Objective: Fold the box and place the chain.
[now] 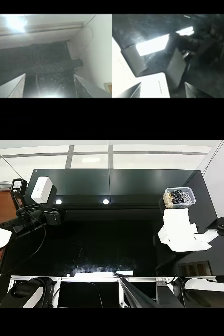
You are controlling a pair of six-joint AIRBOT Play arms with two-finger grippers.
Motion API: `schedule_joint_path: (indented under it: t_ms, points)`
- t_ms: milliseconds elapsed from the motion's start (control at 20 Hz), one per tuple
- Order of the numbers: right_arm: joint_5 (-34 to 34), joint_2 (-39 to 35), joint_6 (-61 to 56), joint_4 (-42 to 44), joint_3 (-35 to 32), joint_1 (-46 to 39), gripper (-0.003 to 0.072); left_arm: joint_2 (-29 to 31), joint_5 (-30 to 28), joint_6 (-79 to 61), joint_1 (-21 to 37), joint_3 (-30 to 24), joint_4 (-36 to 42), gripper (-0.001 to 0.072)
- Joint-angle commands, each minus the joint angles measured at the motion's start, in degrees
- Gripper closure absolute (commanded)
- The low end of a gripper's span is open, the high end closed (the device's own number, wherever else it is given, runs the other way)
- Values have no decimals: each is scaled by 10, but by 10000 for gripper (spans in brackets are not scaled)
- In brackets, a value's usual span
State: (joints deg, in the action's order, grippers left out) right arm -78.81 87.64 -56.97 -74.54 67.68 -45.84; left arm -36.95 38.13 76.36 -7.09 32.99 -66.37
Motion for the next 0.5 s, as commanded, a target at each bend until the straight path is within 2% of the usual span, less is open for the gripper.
schedule_joint_path:
  t_ms: [0, 50, 100, 150, 200, 250, 300, 350, 450]
  points:
    - [-20, 34, -1, -63, 32, 31, 134, 0, 0, 0, 0, 0, 7, 3]
    - [-27, 33, -3, -63, 35, 32, 238, 0, 0, 0, 0, 0, 7, 3]
    - [-33, 32, -3, -54, 35, 32, 251, 0, 0, 0, 0, 0, 7, 3]
    - [-40, 32, -3, -51, 35, 34, 319, 0, 0, 0, 0, 0, 7, 3]
    - [-50, 31, -3, -52, 35, 35, 432, 0, 1, 0, 0, 0, 7, 3]
    - [-56, 30, -5, -52, 35, 35, 462, 0, 1, 0, 0, 0, 7, 3]
    - [-62, 27, -5, -52, 35, 35, 572, 0, 1, 0, 0, 0, 7, 3]
    - [-68, 21, -5, -52, 35, 35, 630, 0, 1, 0, 0, 0, 7, 3]
    - [-69, 3, -5, -52, 35, 35, 654, 0, 1, 0, 0, 0, 7, 3]
